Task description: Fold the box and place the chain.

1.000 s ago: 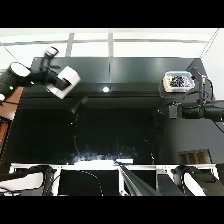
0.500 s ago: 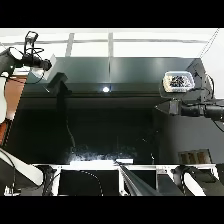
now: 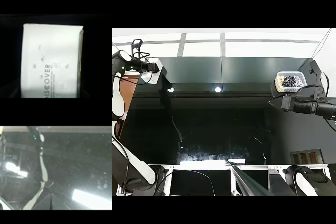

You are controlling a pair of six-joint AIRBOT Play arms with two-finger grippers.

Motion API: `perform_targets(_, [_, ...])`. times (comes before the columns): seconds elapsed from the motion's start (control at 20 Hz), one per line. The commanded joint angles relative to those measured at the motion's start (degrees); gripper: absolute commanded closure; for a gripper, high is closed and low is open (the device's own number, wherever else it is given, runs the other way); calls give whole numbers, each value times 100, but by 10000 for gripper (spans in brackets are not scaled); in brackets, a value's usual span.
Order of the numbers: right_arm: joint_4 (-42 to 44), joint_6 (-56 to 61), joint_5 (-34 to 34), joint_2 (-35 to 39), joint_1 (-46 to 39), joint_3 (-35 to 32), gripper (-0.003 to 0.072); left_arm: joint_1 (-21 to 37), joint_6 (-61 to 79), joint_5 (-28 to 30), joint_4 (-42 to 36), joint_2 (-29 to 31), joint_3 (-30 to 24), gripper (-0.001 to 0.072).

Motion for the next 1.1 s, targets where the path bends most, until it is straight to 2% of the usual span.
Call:
perform_targets(0.0, [0,11,-24,2,0,0,673,87,-175,-776,17,-7,304,-3])
perform_targets(0.15, [-2,177,656,2,0,120,674,87,-175,-1397,0,507,407,-3])
perform_targets(0.25, [-461,442,1331,11,0,597,674,109,-177,-1784,-17,925,407,-1])
perform_targets(0.3, [-817,673,1456,35,0,894,674,114,-179,-2002,-105,1147,407,3])
perform_targets(0.35, [-1255,879,1523,55,-2,1241,674,116,-256,-2223,-245,1357,407,73])
perform_targets(0.4, [-1628,1126,1565,81,-2,1567,674,116,-455,-2481,-411,1545,407,319])
perform_targets(0.45, [-1895,1377,1631,131,-2,1829,674,116,-540,-2850,-627,1718,400,691])
perform_targets(0.55, [-2570,1788,2006,400,2,2190,674,116,-1276,-3324,-1143,2157,103,682])
perform_targets(0.6, [-3115,1867,2149,671,0,2210,675,87,-1300,-3370,-1292,2428,-197,683])
perform_targets(0.7, [-4295,2140,2004,1237,-4,2085,675,-118,-1281,-3195,-1353,3047,-892,683])
perform_targets(0.8, [-4793,2321,1648,1746,-2,1742,675,-437,-1040,-2590,-1668,3827,-1917,683])
perform_targets(0.95, [-4673,2376,986,2376,-2,949,675,-1056,-461,-1235,-2070,5396,-4004,682])
perform_targets(1.05, [-4658,2533,581,2455,-2,420,675,-1392,28,-804,-2035,6417,-5241,681])
